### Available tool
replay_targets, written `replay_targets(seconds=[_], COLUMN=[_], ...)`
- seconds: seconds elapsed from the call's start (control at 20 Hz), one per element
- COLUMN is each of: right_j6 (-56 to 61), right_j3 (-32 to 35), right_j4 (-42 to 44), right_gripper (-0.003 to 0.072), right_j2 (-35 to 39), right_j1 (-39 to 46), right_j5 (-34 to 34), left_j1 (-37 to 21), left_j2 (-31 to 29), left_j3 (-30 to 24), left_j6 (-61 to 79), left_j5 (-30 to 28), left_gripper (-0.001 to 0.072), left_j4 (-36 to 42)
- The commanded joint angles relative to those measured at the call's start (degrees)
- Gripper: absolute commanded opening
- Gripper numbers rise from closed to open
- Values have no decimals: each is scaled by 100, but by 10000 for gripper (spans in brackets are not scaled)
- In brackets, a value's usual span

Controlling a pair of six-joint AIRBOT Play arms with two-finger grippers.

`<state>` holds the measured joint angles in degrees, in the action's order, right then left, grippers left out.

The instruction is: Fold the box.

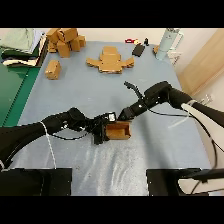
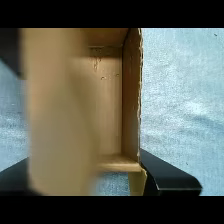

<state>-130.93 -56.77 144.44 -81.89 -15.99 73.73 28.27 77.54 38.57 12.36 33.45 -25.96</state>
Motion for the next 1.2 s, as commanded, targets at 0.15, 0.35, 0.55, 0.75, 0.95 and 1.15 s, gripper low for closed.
replay_targets(seconds=[0.15, 0.35, 0.55, 0.75, 0.95, 1.15], right_j6=[-326, -304, -308, -310, -313, -313], right_j3=[1421, 1982, 2065, 2107, 2533, 2833], right_j4=[-848, -1547, -2072, -3086, -3947, -4223], right_gripper=[4, 4, 4, 4, 5, 5], right_j2=[1596, 2306, 2721, 2979, 3071, 3171], right_j1=[-667, -1307, -1849, -2465, -3058, -3314], right_j5=[-1456, -2551, -3287, -3792, -4385, -4509], left_j1=[-4, -4, -4, -4, -4, -4], left_j2=[2, 2, 2, 2, 2, 2], left_j3=[7, 7, 7, 7, 7, 7], left_j6=[2, 2, 2, 2, 2, 2], left_j5=[-2, -2, -2, -2, -2, -2], left_gripper=[463, 464, 463, 463, 463, 463], left_j4=[0, 0, 0, 0, 0, 0])
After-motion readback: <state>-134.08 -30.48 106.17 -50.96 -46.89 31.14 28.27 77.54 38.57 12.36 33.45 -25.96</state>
